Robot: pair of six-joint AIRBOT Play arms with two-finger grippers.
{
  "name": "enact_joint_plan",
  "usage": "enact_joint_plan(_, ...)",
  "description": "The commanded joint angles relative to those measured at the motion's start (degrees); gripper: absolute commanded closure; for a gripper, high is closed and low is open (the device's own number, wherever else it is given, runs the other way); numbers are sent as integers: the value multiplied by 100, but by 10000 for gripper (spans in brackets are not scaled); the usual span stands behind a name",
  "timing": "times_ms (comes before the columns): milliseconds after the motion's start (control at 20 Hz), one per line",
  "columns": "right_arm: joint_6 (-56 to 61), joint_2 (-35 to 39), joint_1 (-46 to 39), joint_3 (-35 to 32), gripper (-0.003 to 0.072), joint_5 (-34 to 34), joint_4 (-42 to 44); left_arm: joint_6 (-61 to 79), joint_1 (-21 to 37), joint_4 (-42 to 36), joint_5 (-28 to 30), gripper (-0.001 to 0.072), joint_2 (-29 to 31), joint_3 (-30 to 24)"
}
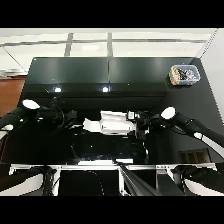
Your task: Fold the box and place the chain.
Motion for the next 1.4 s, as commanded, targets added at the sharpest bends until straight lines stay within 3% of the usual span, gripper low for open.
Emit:
enact_joint_plan(0,0,-2,-2,4,612,2,2,160,-490,-262,367,685,-350,-26)
enact_joint_plan(250,68,-2,0,4,612,-79,9,201,-743,-271,444,685,-455,-26)
enact_joint_plan(550,70,-2,0,4,612,-79,9,1379,-726,-1399,236,683,-474,-24)
enact_joint_plan(600,70,-2,0,4,612,-76,9,1401,-715,-1453,199,655,-474,-13)
enact_joint_plan(650,68,-2,0,4,612,-76,9,1399,-715,-1464,181,460,-472,15)
enact_joint_plan(700,70,-2,0,4,612,-76,9,1370,-715,-1473,175,206,-472,52)
enact_joint_plan(750,68,-2,0,4,612,-76,9,1279,-715,-1471,149,65,-472,103)
enact_joint_plan(1200,70,-2,0,4,612,-79,9,1329,-1008,-1834,-168,84,-472,404)
enact_joint_plan(1250,70,-2,0,4,612,-79,9,1355,-1130,-1700,-164,102,-468,470)
enact_joint_plan(1350,70,-2,0,4,612,-79,9,1215,-1399,-1187,-149,265,-466,726)
